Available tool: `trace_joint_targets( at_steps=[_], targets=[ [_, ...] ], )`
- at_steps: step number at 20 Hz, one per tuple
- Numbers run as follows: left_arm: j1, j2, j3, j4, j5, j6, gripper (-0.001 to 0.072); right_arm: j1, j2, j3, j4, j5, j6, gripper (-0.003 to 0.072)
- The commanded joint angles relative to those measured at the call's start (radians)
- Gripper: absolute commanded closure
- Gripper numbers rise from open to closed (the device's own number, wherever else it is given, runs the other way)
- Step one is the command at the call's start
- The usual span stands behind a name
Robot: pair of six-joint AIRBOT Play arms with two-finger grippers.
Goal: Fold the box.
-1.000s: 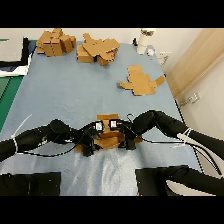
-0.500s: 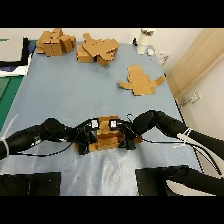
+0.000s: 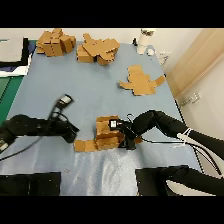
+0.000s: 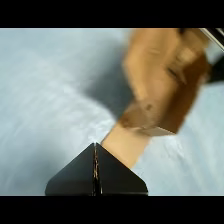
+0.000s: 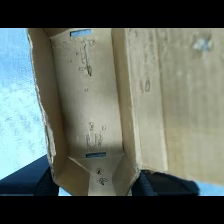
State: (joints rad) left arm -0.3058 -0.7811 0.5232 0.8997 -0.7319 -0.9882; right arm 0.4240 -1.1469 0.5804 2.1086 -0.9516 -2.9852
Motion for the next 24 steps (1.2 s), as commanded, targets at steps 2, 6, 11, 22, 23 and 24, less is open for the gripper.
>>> trace_joint_targets(
  at_steps=[2,6,11,22,23,24],
  targets=[
    [0.175,0.085,-0.019,0.251,-0.236,-0.61,0.07,0.0,-0.001,0.0,0.0,0.0,0.0,0.0151],
    [0.186,0.051,-0.128,0.076,-0.256,-0.584,0.07,0.0,-0.001,0.0,0.0,0.0,0.0,0.0151],
    [0.011,0.003,-0.183,-0.034,-0.055,-0.603,0.0701,0.0,-0.001,0.0,0.0,0.0,0.0,0.0151],
    [-0.246,-0.149,-0.183,-0.182,0.266,-0.642,0.0701,0.0,-0.001,0.0,0.0,0.0,0.0,0.0151],
    [-0.255,-0.148,-0.183,-0.191,0.269,-0.642,0.0701,0.0,-0.001,0.0,0.0,0.0,0.0,0.0151],
    [-0.262,-0.148,-0.183,-0.198,0.27,-0.642,0.0701,0.0,-0.001,0.0,0.0,0.0,0.0,0.0151]
  ],
)
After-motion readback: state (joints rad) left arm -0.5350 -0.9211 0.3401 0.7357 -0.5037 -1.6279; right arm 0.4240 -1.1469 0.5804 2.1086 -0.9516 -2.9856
